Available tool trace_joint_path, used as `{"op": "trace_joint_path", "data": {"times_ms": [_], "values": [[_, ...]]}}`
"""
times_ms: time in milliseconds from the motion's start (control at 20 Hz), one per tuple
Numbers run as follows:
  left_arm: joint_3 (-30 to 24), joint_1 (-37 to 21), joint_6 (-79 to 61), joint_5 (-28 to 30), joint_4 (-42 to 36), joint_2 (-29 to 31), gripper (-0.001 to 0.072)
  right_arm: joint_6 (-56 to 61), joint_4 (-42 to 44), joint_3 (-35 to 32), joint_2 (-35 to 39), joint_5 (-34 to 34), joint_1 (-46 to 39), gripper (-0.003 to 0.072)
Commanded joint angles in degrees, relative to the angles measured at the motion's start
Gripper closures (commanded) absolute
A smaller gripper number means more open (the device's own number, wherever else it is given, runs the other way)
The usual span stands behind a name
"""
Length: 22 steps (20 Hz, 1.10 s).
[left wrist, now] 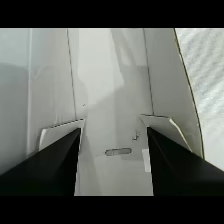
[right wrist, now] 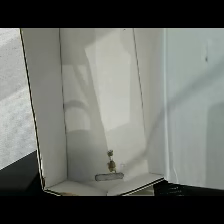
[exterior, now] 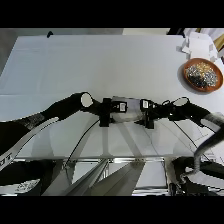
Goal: Fold the box and place the chain.
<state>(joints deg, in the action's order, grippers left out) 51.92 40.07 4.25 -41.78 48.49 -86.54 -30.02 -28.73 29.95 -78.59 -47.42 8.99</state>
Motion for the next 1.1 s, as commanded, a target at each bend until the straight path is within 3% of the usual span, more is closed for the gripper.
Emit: {"op": "trace_joint_path", "data": {"times_ms": [0,50,100,450,850,1050], "values": [[0.0,0.0,1.8,0.1,0.0,0.1,0.0362,0.1,0.1,0.0,0.0,0.0,0.0,0.0346],[0.0,-0.2,4.0,-0.6,0.6,0.6,0.0564,0.1,0.1,0.0,0.0,0.0,0.0,0.0346],[0.0,-0.6,6.8,-1.7,2.0,1.4,0.0697,0.1,0.1,0.0,0.0,0.0,0.0,0.0346],[0.0,-5.3,39.6,-7.7,13.3,7.8,0.0705,0.1,0.1,0.0,0.0,0.0,0.0,0.0346],[-0.1,-11.1,48.2,-10.9,9.2,16.2,0.0706,0.1,0.1,0.0,0.0,0.0,0.0,0.0346],[-5.3,-14.6,56.0,-10.1,8.4,15.8,0.0705,0.1,0.1,0.0,0.0,0.0,0.0,0.0346]]}}
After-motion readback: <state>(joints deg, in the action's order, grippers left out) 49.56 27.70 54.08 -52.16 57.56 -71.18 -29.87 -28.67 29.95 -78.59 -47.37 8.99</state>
